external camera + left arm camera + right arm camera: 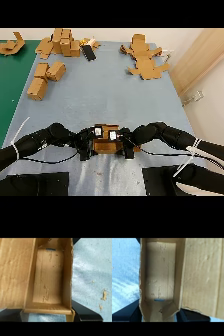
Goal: Fold the box.
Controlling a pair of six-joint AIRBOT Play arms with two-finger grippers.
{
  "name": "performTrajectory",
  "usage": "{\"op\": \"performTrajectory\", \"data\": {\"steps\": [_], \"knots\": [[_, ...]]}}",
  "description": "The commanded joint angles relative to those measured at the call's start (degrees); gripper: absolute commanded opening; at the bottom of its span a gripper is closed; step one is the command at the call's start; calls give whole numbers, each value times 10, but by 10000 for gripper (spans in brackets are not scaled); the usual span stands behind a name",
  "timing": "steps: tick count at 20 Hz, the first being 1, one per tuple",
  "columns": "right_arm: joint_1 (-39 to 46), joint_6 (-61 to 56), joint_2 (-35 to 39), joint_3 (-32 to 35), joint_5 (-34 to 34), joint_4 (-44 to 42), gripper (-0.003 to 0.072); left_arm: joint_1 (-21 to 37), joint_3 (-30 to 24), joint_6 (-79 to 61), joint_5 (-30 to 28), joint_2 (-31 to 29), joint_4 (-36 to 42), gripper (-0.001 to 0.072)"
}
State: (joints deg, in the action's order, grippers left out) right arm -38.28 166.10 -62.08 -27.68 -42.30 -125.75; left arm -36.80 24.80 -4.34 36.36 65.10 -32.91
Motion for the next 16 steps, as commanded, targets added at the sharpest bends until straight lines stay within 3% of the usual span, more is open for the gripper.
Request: {"op": "performTrajectory", "data": {"steps": [1,6,10,16], "knots": [[0,0,0,0,0,0,522,0,0,-1,2,0,-4,508],[0,1,0,0,1,2,521,0,0,-1,1,0,-4,509],[0,26,0,0,87,25,521,0,0,-1,1,0,-4,509],[0,24,0,0,83,25,521,0,0,-1,1,0,-4,508]]}}
